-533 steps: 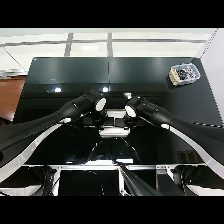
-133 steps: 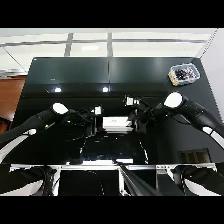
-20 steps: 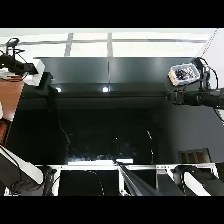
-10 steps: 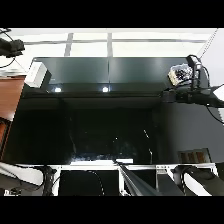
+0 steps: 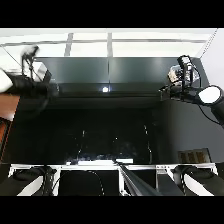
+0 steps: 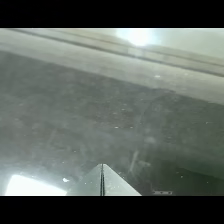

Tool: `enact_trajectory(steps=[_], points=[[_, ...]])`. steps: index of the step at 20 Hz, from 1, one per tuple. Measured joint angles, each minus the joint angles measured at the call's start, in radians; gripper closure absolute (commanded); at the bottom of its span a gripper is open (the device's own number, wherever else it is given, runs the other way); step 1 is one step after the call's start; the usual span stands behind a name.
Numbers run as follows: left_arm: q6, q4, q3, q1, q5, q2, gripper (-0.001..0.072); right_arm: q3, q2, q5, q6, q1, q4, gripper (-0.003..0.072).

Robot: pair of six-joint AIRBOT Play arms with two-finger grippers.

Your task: Fold the box and place the chain.

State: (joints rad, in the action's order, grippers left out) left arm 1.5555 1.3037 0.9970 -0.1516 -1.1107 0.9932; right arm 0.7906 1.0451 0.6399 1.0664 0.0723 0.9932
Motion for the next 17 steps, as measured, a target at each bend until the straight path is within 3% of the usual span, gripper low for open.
enact_trajectory(steps=[2, 5, 17], points=[[0.008, 0.000, -0.126, -0.032, 0.032, -0.074, 0.0684, -0.007, 0.005, -0.024, 0.000, 0.001, 0.006, 0.0668], [0.015, 0.000, -0.208, -0.041, 0.062, -0.137, 0.0683, -0.012, 0.008, -0.041, 0.000, 0.002, 0.008, 0.0668], [0.019, 0.021, -0.250, -0.009, 0.099, -0.186, 0.0683, -0.015, 0.008, -0.053, -0.002, 0.002, 0.009, 0.0668]])
